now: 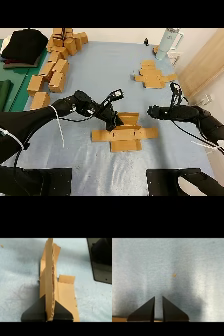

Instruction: Fold the box.

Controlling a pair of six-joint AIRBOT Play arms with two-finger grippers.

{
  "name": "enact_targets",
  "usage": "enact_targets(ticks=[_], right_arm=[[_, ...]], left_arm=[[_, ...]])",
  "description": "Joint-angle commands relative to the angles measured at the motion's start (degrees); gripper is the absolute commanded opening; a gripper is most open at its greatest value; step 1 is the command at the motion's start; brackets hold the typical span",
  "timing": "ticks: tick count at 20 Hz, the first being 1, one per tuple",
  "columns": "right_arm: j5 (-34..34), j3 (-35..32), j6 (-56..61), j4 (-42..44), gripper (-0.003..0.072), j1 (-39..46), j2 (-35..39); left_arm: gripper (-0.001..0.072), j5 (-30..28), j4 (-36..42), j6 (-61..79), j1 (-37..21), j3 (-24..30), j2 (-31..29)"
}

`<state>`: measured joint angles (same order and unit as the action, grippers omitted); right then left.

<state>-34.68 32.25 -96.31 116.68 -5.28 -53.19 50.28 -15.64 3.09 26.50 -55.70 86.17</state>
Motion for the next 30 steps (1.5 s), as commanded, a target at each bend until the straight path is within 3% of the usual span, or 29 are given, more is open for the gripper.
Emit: enact_targets(ticks=[1, 13, 15, 16, 21, 26, 29, 30], right_arm=[[0.35, 0.04, 0.13, 0.20, 0.0141, -0.04, 0.00], [0.22, 0.04, 0.11, 0.76, 0.0140, -0.09, 0.00], [-0.35, 0.04, 0.07, 0.76, 0.0027, -0.09, 0.00], [-1.07, 0.04, -0.22, 0.74, 0.0020, -0.09, 0.00], [-15.93, 1.01, -1.11, -5.14, 0.0005, -1.70, 4.02], [-28.70, 0.24, 8.68, -21.33, 0.0005, -21.20, 19.21], [-27.45, -3.74, 8.59, -26.21, 0.0008, -38.42, 26.36], [-26.53, -5.27, 8.31, -27.50, 0.0076, -43.23, 26.84]], left_arm=[[0.0010, -0.42, -0.04, 0.50, 0.09, 0.98, 0.15], [0.0010, -0.63, 1.03, 0.76, 0.07, 2.69, 0.13], [0.0011, -0.52, 1.03, 0.74, 0.07, 2.69, 0.15], [0.0012, -0.11, 0.98, 0.76, 0.07, 2.69, 0.15], [0.0013, 0.85, 0.17, 0.52, 0.09, 2.67, 0.15], [0.0013, 0.85, 0.24, 0.52, 0.09, 2.67, 0.15], [0.0013, 0.85, 0.24, 0.52, 0.11, 2.67, 0.15], [0.0013, 0.85, 0.24, 0.52, 0.26, 2.67, 0.15]])
